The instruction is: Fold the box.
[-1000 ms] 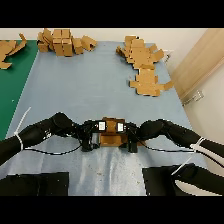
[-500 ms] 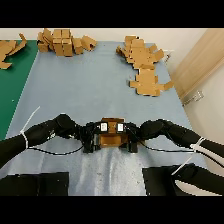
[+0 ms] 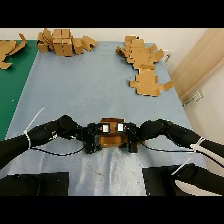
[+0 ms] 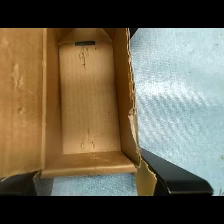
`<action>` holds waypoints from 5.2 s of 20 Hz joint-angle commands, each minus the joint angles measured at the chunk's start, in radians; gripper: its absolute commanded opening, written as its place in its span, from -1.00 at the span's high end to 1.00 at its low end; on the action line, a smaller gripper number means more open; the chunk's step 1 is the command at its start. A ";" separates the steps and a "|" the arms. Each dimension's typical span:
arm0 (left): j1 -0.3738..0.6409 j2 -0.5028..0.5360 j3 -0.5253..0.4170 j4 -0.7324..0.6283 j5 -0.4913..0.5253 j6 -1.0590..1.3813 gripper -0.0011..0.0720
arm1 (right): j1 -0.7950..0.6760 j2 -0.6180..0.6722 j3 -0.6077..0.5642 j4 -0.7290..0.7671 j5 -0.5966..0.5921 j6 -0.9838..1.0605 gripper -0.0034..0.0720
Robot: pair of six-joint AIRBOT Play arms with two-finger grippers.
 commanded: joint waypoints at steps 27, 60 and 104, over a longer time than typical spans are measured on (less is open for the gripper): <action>0.000 0.000 0.001 0.011 0.032 -0.003 -0.31 | 0.000 0.001 0.000 -0.008 -0.060 -0.001 -0.54; 0.000 0.000 0.001 0.011 0.031 -0.003 -0.31 | -0.013 0.483 -0.041 -0.018 -0.250 1.524 0.66; 0.000 0.000 0.001 0.011 0.031 -0.003 -0.31 | -0.414 -0.123 0.341 0.090 -0.463 0.867 0.90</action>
